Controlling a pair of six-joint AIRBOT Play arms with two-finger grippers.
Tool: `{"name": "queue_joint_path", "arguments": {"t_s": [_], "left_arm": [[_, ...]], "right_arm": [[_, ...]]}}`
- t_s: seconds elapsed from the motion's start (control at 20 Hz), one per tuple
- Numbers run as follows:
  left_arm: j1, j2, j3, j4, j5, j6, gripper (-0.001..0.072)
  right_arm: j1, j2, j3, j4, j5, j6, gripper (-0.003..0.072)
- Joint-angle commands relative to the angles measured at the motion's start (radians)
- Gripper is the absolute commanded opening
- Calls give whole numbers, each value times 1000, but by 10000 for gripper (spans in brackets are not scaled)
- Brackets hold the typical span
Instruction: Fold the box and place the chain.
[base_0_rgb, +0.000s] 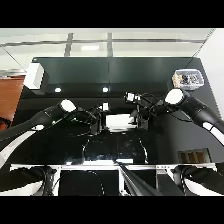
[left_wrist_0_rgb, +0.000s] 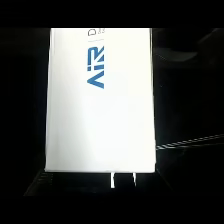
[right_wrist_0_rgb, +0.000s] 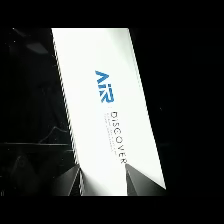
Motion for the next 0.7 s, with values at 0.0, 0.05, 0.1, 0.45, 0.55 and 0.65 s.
{"name": "queue_joint_path", "arguments": {"t_s": [0.0, 0.05, 0.1, 0.45, 0.55, 0.65], "left_arm": [[0, 0, 0, 0, 1, -1, 415], [0, 0, 0, 0, 2, -1, 415], [0, 0, 0, 0, 2, -1, 415], [0, 0, 0, 0, 1, -1, 415], [0, 0, 0, 0, 1, -1, 415], [0, 0, 0, 0, 1, -1, 415]], "right_arm": [[0, 14, 12, 12, 24, 38, 318], [0, 26, 18, 16, 24, 64, 318], [0, 40, 23, 15, 27, 89, 318], [-58, 114, 9, 48, 101, 552, 14], [-120, 112, -41, 198, 151, 647, 12], [-175, 95, -85, 404, 215, 654, 13]]}}
